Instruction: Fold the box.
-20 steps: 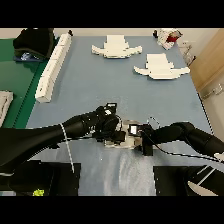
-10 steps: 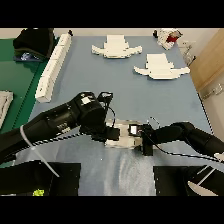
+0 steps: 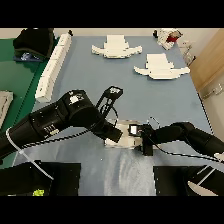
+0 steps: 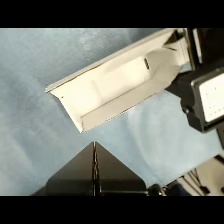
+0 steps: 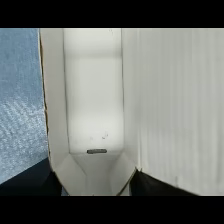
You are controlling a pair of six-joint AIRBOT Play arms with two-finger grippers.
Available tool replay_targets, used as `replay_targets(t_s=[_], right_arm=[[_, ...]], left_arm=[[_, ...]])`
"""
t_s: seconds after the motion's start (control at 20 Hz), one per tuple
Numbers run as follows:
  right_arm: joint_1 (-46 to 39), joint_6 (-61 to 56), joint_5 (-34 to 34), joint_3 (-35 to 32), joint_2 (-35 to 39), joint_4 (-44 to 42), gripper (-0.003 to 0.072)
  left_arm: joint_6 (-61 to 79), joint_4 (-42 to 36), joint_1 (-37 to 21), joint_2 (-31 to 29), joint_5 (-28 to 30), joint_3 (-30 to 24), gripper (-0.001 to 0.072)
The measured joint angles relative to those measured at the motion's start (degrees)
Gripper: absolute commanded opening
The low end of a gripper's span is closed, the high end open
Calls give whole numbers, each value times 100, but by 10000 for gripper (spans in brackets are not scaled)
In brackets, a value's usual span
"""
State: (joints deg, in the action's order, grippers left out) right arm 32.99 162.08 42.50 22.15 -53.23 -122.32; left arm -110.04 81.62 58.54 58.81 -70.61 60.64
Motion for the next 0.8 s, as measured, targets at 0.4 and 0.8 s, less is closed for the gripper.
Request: replay_targets(t_s=[0.4,0.8], right_arm=[[0,0,0,0,-2,0,510],[0,-2,2,0,0,0,510]], left_arm=[[4846,-868,-1827,-693,-76,-835,697],[9383,-3112,-3447,-839,992,-2441,698]])
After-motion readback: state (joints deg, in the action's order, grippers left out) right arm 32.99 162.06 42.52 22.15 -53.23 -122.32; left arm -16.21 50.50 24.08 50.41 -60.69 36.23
